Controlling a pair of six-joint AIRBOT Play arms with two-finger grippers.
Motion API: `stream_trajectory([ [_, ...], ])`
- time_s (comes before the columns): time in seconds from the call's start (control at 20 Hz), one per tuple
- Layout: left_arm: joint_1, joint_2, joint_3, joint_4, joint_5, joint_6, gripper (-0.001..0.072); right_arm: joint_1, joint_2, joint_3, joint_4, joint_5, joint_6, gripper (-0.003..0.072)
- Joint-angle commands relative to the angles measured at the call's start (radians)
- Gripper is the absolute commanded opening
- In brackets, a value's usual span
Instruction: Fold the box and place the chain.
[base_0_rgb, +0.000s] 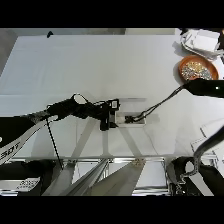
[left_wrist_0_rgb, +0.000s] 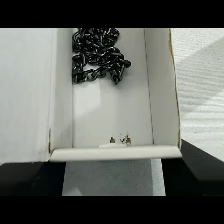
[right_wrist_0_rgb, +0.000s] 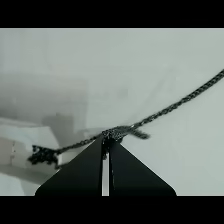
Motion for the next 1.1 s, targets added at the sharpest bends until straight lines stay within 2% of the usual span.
stream_trajectory([
  [0.0, -0.001, 0.001, 0.0, 0.0, 0.0, 0.0, 0.0209, 0.001, 0.145, 0.0, 0.055, 0.175, -0.012, 0.0013],
  [0.1, -0.001, 0.001, 0.0, 0.0, 0.0, 0.0, 0.0209, 0.001, 0.198, 0.0, 0.121, 0.185, -0.012, 0.0013],
  [0.35, -0.001, 0.001, 0.0, 0.0, 0.0, 0.0, 0.0209, 0.001, 0.237, 0.0, 0.456, 0.227, -0.05, 0.0014],
  [0.45, -0.001, 0.001, 0.0, 0.0, 0.0, 0.0, 0.0209, 0.001, 0.237, 0.0, 0.507, 0.236, -0.068, 0.0014],
  [0.6, -0.001, 0.001, 0.0, 0.0, 0.0, 0.0, 0.0209, 0.01, 0.237, 0.0, 0.511, 0.235, -0.068, 0.0013],
  [0.7, -0.001, 0.001, 0.0, 0.0, 0.0, 0.0, 0.0209, 0.072, 0.237, -0.002, 0.508, 0.185, -0.069, 0.0013],
  [0.85, -0.001, 0.001, 0.0, 0.0, 0.0, 0.0, 0.0209, 0.26, 0.22, -0.01, 0.388, 0.02, -0.066, 0.0013],
  [1.05, -0.001, 0.001, 0.0, 0.0, 0.0, 0.0, 0.0209, 0.507, 0.081, -0.01, 0.203, -0.034, -0.057, 0.0013],
])
